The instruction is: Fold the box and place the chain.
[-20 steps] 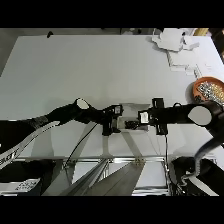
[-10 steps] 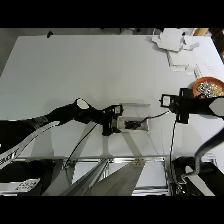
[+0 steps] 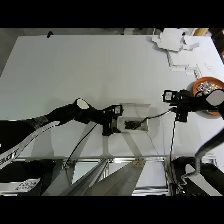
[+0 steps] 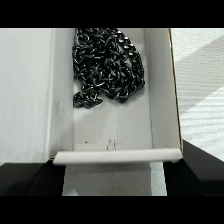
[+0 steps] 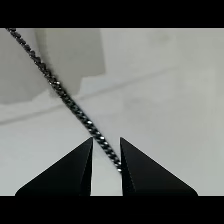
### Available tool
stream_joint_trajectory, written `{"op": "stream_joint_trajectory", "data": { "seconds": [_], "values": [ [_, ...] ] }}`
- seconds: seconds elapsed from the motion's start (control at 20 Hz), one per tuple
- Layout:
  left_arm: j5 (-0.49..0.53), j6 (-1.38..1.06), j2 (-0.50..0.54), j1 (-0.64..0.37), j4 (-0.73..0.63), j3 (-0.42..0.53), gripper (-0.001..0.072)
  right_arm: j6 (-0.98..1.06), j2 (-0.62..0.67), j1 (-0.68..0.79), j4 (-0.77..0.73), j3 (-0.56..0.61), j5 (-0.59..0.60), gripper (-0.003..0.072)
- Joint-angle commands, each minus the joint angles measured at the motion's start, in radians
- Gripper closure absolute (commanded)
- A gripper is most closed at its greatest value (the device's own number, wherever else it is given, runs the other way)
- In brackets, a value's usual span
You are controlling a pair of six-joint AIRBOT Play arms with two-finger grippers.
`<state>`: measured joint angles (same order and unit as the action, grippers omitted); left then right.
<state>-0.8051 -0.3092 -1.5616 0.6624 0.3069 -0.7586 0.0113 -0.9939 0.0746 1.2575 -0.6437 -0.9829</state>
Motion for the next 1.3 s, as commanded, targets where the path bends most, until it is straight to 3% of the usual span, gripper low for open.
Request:
{"op": "stream_joint_trajectory", "data": {
  "seconds": [0.0, 0.35, 0.65, 0.75, 0.85, 1.0, 1.25],
  "values": [
    [0.0, 0.0, 0.0, 0.0, 0.0, 0.0, 0.0499, -0.038, -0.093, 0.003, -0.002, 0.0, -0.002, 0.0487],
    [0.0, 0.0, 0.0, 0.0, 0.0, 0.0, 0.0499, -0.173, -0.216, 0.003, 0.003, 0.0, 0.034, 0.0487],
    [0.0, 0.0, 0.0, 0.0, 0.0, 0.0, 0.0499, -0.179, -0.245, 0.003, 0.003, 0.0, 0.064, 0.0497],
    [0.0, 0.0, 0.0, 0.0, 0.0, 0.0, 0.0499, -0.178, -0.259, 0.003, 0.003, 0.0, 0.064, 0.0524],
    [0.0, 0.0, 0.0, 0.0, 0.0, 0.0, 0.0499, -0.178, -0.259, 0.003, 0.003, 0.0, 0.055, 0.0667],
    [0.0, 0.0, 0.0, 0.0, 0.0, 0.0, 0.0499, -0.177, -0.217, 0.003, 0.022, 0.0, -0.005, 0.0667],
    [0.0, 0.0, 0.0, 0.0, 0.0, 0.0, 0.0499, -0.108, -0.03, 0.003, -0.04, 0.0, -0.154, 0.0667]
  ]
}}
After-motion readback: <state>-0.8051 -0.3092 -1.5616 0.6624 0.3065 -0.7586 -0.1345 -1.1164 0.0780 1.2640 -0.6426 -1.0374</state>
